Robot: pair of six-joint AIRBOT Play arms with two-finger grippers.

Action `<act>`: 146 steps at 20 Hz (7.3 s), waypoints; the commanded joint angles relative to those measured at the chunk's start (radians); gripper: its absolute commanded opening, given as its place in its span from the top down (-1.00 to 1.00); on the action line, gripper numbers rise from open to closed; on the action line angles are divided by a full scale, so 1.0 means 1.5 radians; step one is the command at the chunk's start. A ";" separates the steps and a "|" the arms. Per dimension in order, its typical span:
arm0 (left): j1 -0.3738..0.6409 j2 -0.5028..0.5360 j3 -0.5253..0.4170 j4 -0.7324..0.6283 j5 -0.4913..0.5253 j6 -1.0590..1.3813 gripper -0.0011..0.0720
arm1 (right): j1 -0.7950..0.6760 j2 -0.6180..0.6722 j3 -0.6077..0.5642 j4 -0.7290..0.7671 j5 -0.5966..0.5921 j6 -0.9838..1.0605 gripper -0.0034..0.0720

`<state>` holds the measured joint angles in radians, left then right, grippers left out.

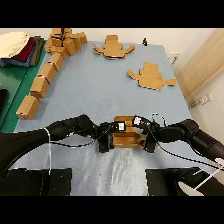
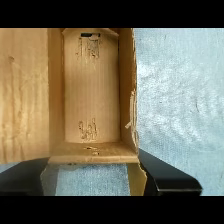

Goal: Fold the box.

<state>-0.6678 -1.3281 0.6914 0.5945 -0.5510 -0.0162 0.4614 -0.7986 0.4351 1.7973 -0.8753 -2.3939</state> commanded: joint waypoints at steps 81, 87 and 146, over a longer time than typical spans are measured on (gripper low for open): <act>0.000 -0.001 0.000 0.000 0.000 0.000 -0.47 | -0.003 0.092 0.065 -0.439 -0.115 0.646 0.89; 0.000 -0.001 0.000 0.000 0.000 0.000 -0.47 | -0.180 0.005 0.057 -0.301 -0.174 0.775 0.90; 0.000 -0.001 0.000 0.000 0.000 0.000 -0.47 | 0.063 -0.158 0.111 0.014 -0.036 0.801 -0.30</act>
<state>-0.6678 -1.3285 0.6914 0.5945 -0.5514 -0.0162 0.4732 -1.0050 0.5995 1.9148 -0.9939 -1.3800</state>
